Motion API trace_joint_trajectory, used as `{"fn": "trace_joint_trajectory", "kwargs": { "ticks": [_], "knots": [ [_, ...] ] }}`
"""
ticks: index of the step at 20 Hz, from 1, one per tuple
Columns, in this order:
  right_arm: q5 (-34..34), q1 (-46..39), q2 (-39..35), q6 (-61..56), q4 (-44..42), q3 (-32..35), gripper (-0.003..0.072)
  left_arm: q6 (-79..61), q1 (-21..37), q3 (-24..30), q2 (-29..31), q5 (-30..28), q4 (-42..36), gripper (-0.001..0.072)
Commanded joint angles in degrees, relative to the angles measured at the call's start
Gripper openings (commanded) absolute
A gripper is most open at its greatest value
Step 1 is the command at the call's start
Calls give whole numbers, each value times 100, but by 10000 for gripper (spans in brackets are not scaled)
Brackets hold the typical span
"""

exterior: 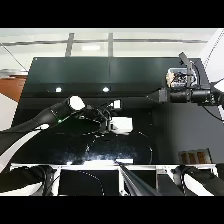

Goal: Fold the box and place the chain.

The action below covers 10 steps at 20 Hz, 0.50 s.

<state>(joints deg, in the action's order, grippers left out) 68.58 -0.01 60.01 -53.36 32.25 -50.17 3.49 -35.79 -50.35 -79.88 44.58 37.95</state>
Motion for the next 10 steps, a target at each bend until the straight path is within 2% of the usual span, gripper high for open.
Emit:
{"fn": "trace_joint_trajectory", "kwargs": {
  "ticks": [1, 10],
  "knots": [
    [0, 0, -2, -2, -2, -4, 29, -4, 0, 4, -4, 2, 79, 707],
    [28, 0, -2, -2, -2, -4, 29, -2, 17, -4, 37, 116, 50, 706]
  ]
}}
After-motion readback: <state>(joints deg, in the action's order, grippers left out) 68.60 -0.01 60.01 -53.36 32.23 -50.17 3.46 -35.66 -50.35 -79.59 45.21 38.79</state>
